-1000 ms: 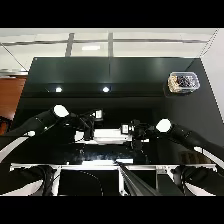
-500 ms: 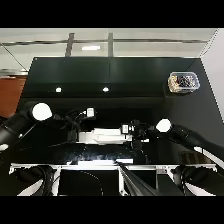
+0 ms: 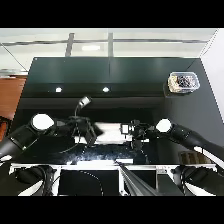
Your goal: Fold the box and place the chain.
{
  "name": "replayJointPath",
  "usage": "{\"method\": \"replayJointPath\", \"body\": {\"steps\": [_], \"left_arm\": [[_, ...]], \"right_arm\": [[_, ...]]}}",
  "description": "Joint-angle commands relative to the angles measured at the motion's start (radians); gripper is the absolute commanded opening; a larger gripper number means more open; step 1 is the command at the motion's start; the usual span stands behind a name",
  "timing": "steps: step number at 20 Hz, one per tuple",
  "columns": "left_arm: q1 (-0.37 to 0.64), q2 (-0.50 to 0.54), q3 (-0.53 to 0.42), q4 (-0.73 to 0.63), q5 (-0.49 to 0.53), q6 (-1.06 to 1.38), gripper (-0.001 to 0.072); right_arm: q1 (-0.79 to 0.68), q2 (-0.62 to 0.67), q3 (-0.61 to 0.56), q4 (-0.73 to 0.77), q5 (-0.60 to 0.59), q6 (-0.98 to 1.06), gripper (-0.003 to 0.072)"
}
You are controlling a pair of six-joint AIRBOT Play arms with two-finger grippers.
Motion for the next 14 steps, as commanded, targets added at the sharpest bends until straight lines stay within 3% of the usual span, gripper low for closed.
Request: {"method": "replayJointPath", "body": {"steps": [1,3,8,12,14], "left_arm": [[-0.015,-0.047,-0.027,-0.236,0.388,0.165,0.0029],[-0.016,-0.098,-0.027,-0.224,0.360,0.249,0.0029],[-0.016,-0.199,-0.027,-0.052,0.150,0.304,0.0028],[-0.015,-0.209,-0.019,-0.028,0.134,0.304,0.0028],[0.003,-0.194,0.029,0.077,0.073,0.295,0.0028]], "right_arm": [[0.000,0.000,0.000,0.000,0.000,0.000,0.0416],[0.000,0.000,0.000,0.000,0.000,0.000,0.0416],[0.000,0.000,0.000,0.000,0.000,0.000,0.0416],[0.000,0.000,0.000,0.000,0.000,0.000,0.0416],[0.000,0.000,0.000,0.000,0.000,0.000,0.0416]]}}
